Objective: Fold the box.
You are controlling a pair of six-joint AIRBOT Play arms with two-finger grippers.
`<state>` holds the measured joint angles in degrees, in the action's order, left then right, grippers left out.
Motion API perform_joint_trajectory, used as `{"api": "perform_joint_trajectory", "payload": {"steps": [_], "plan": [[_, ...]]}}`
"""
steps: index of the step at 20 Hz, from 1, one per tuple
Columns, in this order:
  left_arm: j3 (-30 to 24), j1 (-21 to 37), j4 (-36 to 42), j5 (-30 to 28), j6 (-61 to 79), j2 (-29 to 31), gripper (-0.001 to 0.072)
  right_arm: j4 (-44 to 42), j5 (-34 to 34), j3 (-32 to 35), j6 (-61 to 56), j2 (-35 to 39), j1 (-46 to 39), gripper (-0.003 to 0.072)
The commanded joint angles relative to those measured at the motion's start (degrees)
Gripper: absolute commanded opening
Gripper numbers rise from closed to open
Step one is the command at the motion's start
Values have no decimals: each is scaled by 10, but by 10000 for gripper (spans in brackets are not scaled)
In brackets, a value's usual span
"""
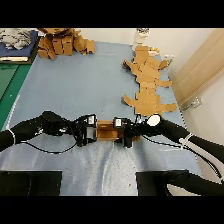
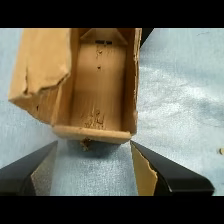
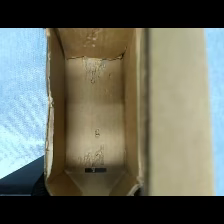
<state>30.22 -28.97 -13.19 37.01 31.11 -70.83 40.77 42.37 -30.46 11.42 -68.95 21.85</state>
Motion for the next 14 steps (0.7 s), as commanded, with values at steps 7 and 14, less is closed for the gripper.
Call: {"api": "perform_joint_trajectory", "payload": {"steps": [7, 14], "plan": [[0, -25, 15, -6, 40, -3, 694, -8, 0, 0, 0, 0, 1, 594], [0, -26, 12, -31, 21, -3, 694, -11, 0, 0, 0, 0, 1, 594]]}}
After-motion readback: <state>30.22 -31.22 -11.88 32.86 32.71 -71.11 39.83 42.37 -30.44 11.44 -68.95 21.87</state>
